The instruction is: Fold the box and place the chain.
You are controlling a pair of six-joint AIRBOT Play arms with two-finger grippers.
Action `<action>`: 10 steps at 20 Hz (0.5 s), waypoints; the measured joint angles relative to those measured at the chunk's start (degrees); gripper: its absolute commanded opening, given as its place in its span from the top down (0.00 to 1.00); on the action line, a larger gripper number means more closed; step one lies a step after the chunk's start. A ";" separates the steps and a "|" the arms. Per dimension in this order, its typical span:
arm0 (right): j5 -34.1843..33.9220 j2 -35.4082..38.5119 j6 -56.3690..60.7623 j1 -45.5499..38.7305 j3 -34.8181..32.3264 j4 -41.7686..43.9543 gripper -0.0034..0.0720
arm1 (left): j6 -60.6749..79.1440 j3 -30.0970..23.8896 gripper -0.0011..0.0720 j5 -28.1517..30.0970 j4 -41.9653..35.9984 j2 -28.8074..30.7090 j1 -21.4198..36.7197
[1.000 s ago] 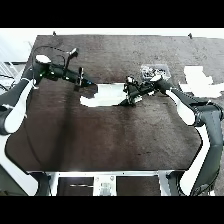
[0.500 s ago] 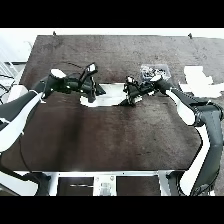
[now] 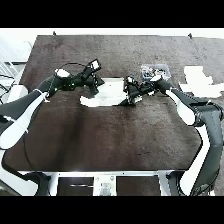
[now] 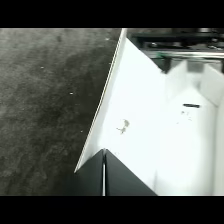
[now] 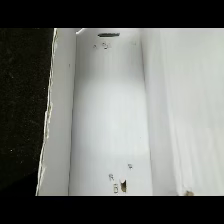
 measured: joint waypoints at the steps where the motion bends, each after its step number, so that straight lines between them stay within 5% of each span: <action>1: 0.00 0.00 -0.02 0.00 0.00 0.00 0.17 | -0.02 0.76 0.96 0.39 0.15 -0.96 -0.02; 10: 0.00 0.00 0.00 0.00 0.00 -0.02 0.17 | -1.75 2.67 0.96 -0.42 0.83 -6.16 -0.07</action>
